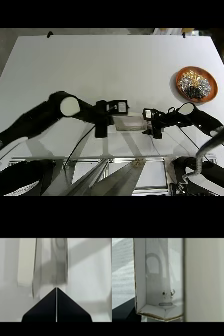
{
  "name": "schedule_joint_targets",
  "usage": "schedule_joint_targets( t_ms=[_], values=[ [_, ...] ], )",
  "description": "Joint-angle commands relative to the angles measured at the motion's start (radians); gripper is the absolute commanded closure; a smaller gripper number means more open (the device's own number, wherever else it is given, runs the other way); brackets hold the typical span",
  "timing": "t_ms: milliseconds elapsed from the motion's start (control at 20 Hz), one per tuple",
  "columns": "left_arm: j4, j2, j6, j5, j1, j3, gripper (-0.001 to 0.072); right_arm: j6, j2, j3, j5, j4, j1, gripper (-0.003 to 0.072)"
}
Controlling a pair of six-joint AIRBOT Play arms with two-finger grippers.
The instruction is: Fold the box and place the chain.
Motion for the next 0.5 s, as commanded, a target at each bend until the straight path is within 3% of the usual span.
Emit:
schedule_joint_targets(
  t_ms=[0,200,450],
  values=[
    [0.006,-0.043,-0.177,0.391,-0.130,0.001,0.0708,0.000,0.000,0.001,0.000,0.000,0.000,0.0371],
    [0.006,-0.146,-0.395,0.584,-0.088,0.001,0.0708,0.000,0.000,0.001,0.001,0.000,0.000,0.0371],
    [0.006,-0.242,-0.613,0.616,-0.014,0.001,0.0707,0.000,0.000,0.001,0.001,0.000,0.000,0.0371]
  ],
)
